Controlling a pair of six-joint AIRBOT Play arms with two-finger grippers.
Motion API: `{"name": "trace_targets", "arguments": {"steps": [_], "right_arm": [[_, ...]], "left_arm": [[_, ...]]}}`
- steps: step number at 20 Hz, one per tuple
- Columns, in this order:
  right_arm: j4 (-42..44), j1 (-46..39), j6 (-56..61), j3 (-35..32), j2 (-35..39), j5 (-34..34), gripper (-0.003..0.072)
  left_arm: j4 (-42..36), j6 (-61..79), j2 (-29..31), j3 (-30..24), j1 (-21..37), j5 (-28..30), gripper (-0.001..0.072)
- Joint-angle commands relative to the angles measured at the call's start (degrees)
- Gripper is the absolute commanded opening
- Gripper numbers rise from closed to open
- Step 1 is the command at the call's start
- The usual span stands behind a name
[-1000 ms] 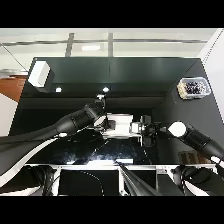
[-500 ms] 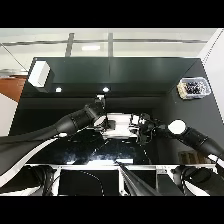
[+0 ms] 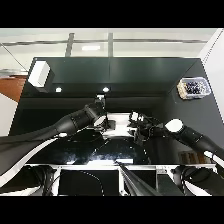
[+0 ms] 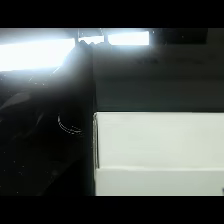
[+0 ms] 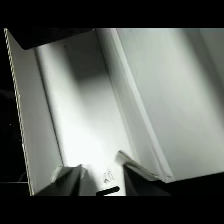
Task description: Fold the box and place the chain.
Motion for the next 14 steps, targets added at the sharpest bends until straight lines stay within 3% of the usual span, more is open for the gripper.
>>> {"name": "trace_targets", "arguments": {"steps": [1,4,6,7,10,14], "right_arm": [[0.31,0.02,0.00,0.02,-0.20,-0.22,0.0362],[0.22,0.02,0.00,0.02,-0.20,-0.28,0.0386],[0.11,-0.13,0.24,0.02,-0.11,-0.39,0.0095],[0.09,-0.15,1.68,0.04,0.24,-0.50,0.0070],[-3.85,-2.32,14.21,0.90,3.85,1.38,0.0070],[-10.99,-13.38,36.76,3.43,11.87,11.87,0.0070]], "left_arm": [[0.02,0.04,0.00,-0.04,-0.02,0.09,0.0035],[0.02,0.04,0.00,-0.04,-0.02,0.11,0.0035],[0.02,0.04,0.00,-0.04,-0.02,0.11,0.0035],[0.02,0.04,0.00,-0.04,-0.02,0.13,0.0035],[0.04,0.04,0.00,-0.04,-0.02,0.09,0.0035],[0.11,0.04,0.00,-0.04,0.22,0.09,0.0036]]}}
